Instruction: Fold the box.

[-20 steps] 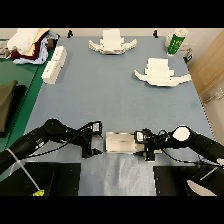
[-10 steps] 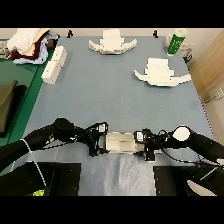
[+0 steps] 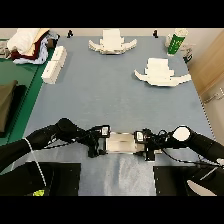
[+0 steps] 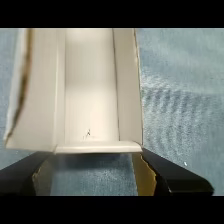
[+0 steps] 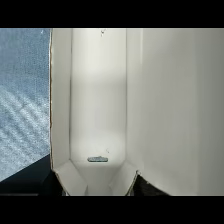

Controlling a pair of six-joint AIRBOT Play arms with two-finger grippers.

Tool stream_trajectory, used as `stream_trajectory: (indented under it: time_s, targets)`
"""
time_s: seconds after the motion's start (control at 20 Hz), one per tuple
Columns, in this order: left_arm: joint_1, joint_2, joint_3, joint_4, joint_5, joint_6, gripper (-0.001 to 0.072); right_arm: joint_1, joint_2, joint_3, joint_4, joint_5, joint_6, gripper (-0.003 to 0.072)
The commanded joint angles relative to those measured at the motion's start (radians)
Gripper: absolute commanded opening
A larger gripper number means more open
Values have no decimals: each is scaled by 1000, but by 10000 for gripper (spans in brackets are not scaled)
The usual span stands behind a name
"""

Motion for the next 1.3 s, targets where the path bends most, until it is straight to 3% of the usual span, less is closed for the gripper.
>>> stream_trajectory:
  time_s: [0.0, 0.5, 0.55, 0.6, 1.25]
  targets:
    - [-38, -3, 1, 47, 50, -59, 682, 1, 0, 0, 0, 0, 0, 498]
    - [-75, -32, 27, 51, 82, -95, 681, 1, 0, 0, 0, 0, 0, 498]
    - [-75, -32, 27, 51, 81, -95, 637, 1, 0, 0, 0, 0, 0, 498]
    - [-75, -32, 27, 51, 80, -94, 519, 1, 1, 0, 0, 0, 0, 498]
    - [-78, -32, 26, 57, 72, -92, 514, 1, 1, 0, 0, 0, 0, 498]
